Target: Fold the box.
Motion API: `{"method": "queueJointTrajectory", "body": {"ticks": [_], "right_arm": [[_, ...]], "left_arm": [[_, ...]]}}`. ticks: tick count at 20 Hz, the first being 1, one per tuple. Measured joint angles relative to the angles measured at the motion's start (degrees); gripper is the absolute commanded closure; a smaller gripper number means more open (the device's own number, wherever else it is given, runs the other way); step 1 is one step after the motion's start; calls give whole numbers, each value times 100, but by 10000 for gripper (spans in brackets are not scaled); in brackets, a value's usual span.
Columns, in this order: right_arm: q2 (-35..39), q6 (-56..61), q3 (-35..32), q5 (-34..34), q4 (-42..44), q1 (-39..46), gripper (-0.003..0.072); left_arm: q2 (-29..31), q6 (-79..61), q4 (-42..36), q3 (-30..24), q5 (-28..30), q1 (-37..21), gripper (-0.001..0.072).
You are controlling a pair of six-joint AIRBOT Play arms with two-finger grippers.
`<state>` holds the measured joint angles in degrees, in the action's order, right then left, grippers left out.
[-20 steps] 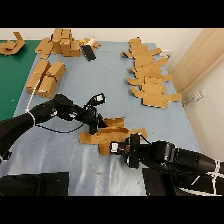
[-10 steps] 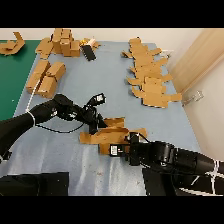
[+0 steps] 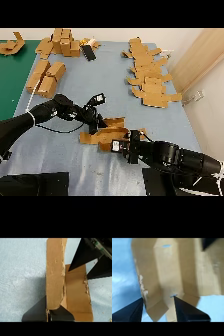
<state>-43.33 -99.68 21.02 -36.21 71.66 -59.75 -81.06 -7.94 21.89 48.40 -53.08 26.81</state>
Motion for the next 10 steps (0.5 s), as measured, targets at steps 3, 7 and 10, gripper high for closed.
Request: {"method": "queueJointTrajectory", "body": {"ticks": [3,7,10], "right_arm": [[-61,490,0,186,-175,83,143],[-186,745,0,291,-356,133,122],[-208,815,4,317,-417,160,-21]], "left_arm": [[0,0,0,0,0,0,697],[0,-2,0,0,0,0,697],[0,-2,-2,0,0,0,697]]}}
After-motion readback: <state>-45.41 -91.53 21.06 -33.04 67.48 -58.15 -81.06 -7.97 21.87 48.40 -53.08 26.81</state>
